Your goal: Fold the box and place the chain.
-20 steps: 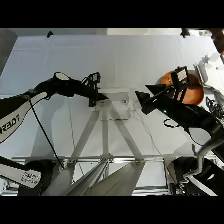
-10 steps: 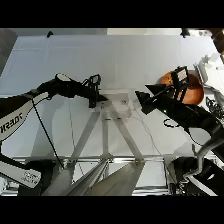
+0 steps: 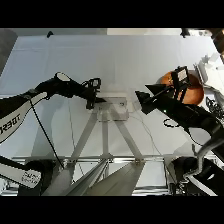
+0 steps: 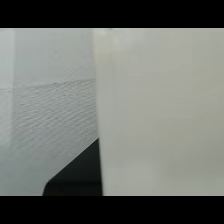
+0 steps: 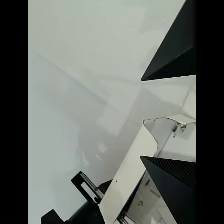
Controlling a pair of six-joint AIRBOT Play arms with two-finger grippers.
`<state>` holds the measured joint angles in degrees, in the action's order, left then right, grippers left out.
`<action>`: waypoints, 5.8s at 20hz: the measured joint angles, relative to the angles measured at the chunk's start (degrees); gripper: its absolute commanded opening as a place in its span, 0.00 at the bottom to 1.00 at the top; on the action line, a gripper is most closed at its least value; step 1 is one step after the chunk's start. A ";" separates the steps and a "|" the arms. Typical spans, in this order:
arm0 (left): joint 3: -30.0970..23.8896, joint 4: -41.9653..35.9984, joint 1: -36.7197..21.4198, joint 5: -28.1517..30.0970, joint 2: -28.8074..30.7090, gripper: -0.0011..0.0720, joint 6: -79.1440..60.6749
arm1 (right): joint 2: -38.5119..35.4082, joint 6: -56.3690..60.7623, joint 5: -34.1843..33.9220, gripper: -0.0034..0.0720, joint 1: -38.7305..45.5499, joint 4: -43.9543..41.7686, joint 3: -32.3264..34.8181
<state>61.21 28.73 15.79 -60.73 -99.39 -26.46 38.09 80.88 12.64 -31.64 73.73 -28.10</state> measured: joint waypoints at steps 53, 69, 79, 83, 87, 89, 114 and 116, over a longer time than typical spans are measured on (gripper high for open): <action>-0.02 -1.25 0.00 0.09 0.02 0.02 -0.50 | 36.15 -88.30 16.57 0.98 5.55 -43.04 -2.47; -0.02 -1.25 0.00 0.07 0.02 0.02 -0.50 | 39.78 -82.44 20.33 0.98 8.70 -38.73 -12.72; -0.02 -1.27 0.00 0.11 0.02 0.02 -0.50 | 48.57 -93.33 32.70 0.98 14.19 -38.73 -21.20; -0.02 -1.25 0.00 0.07 0.02 0.02 -0.52 | 51.17 -96.59 34.29 0.98 14.60 -42.77 -22.03; 0.00 -1.25 0.00 0.04 0.02 0.02 -0.52 | 52.68 -97.98 35.06 0.98 14.67 -44.44 -22.27; 0.00 -1.25 0.00 0.00 0.02 0.02 -0.52 | 53.29 -99.38 35.36 0.98 14.67 -44.85 -22.29; -0.02 -1.22 0.00 0.02 0.02 0.02 -0.52 | 56.17 -101.94 36.15 0.48 13.20 -48.06 -22.38; -0.02 -1.22 0.00 0.02 0.02 0.02 -0.52 | 56.17 -101.94 36.17 0.48 13.20 -48.00 -22.36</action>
<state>61.19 27.51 15.79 -60.71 -99.37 -26.98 94.26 -21.06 48.82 -18.44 25.74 -50.46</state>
